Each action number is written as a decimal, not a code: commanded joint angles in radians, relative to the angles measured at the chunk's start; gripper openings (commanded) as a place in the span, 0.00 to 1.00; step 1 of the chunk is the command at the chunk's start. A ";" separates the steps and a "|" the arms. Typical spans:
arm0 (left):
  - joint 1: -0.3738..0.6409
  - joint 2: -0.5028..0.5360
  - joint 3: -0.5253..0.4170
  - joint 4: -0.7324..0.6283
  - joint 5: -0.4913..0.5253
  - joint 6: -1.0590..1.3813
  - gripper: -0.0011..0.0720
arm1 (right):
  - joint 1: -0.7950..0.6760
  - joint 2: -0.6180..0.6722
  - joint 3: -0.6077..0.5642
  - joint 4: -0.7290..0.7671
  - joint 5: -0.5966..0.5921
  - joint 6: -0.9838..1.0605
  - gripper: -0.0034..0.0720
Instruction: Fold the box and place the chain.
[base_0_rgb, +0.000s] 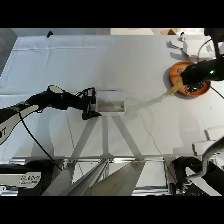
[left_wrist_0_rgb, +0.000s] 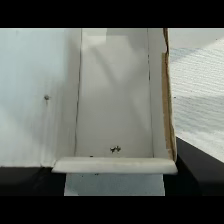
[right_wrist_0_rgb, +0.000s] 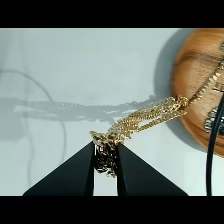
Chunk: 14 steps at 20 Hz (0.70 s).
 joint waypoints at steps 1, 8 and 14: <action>0.000 0.000 0.000 0.000 0.000 0.000 0.39 | 0.121 0.011 -0.001 0.027 0.021 0.028 0.05; 0.000 0.000 0.000 0.000 0.000 0.000 0.39 | 0.317 -0.054 -0.001 0.031 -0.019 0.101 0.05; 0.000 0.000 0.000 0.000 0.000 0.000 0.39 | 0.426 -0.209 -0.001 0.119 -0.197 0.101 0.05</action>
